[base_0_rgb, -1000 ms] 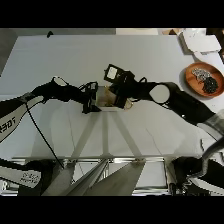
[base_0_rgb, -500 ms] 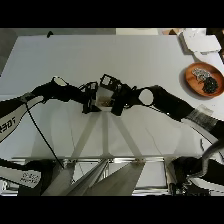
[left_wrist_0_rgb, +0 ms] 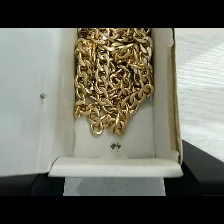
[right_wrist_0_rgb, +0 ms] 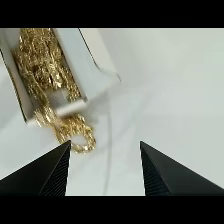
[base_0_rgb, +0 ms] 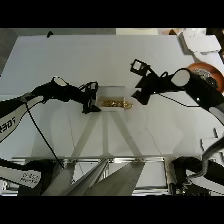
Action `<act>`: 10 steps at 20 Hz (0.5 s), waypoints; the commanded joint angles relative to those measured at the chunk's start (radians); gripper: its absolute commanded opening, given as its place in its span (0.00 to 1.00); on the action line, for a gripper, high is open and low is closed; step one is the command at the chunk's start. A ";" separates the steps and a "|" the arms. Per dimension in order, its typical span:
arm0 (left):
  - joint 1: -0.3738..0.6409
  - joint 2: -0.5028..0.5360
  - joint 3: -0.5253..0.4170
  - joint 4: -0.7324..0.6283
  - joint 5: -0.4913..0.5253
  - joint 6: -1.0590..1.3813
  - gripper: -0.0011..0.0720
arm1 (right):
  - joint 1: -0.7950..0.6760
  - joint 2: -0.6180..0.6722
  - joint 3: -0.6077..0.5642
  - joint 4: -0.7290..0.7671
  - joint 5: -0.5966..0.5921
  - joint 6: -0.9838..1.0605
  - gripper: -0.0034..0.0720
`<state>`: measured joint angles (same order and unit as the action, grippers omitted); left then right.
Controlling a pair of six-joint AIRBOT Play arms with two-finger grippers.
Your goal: Fold the box and place the chain.
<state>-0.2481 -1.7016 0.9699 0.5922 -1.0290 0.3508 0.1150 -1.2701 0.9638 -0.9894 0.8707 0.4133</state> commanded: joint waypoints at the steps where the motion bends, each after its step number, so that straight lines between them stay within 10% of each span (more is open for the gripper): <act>1: 0.001 0.000 0.000 0.000 0.000 0.000 0.37 | -0.089 -0.074 -0.005 0.076 0.062 -0.324 0.68; 3: 0.001 0.000 0.000 0.000 0.000 0.000 0.37 | -0.088 -0.138 -0.005 0.122 0.063 -0.506 0.84; 10: 0.001 0.000 0.000 0.000 0.000 0.000 0.37 | -0.068 -0.260 -0.005 0.241 0.115 -0.681 0.84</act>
<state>-0.2478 -1.7016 0.9699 0.5919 -1.0286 0.3511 0.0387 -1.4910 0.9592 -0.7925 0.9558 -0.1371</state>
